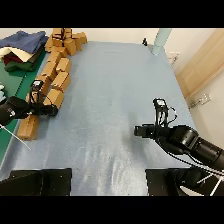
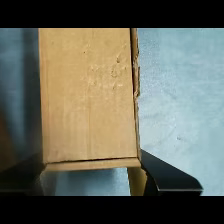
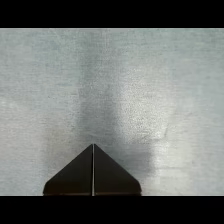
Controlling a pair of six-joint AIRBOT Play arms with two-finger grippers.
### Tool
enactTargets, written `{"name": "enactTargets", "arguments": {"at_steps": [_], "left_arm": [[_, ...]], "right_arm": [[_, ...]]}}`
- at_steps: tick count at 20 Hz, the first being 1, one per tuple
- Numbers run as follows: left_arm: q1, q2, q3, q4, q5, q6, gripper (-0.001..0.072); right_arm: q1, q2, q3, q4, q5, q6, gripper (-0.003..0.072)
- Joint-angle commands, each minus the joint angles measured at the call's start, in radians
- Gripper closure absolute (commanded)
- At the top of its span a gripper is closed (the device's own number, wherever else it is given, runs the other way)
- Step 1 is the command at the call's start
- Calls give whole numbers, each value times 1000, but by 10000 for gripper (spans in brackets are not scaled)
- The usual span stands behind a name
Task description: Fold the box.
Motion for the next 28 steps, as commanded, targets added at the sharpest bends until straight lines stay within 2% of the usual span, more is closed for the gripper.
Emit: {"name": "enactTargets", "arguments": {"at_steps": [1, 7, 13, 28], "left_arm": [[-29, -21, 16, -19, 75, -26, 182], [-30, -30, 47, -18, 93, -25, 182], [-30, -92, 47, -19, 87, -24, 182], [-30, -94, 47, -19, 88, -24, 182]], "right_arm": [[0, 0, 1, 0, 6, 0, 679], [0, 0, 0, -6, 6, -4, 679], [0, 0, 1, -9, 6, -4, 679], [0, 0, 0, -8, 6, -4, 679]]}}
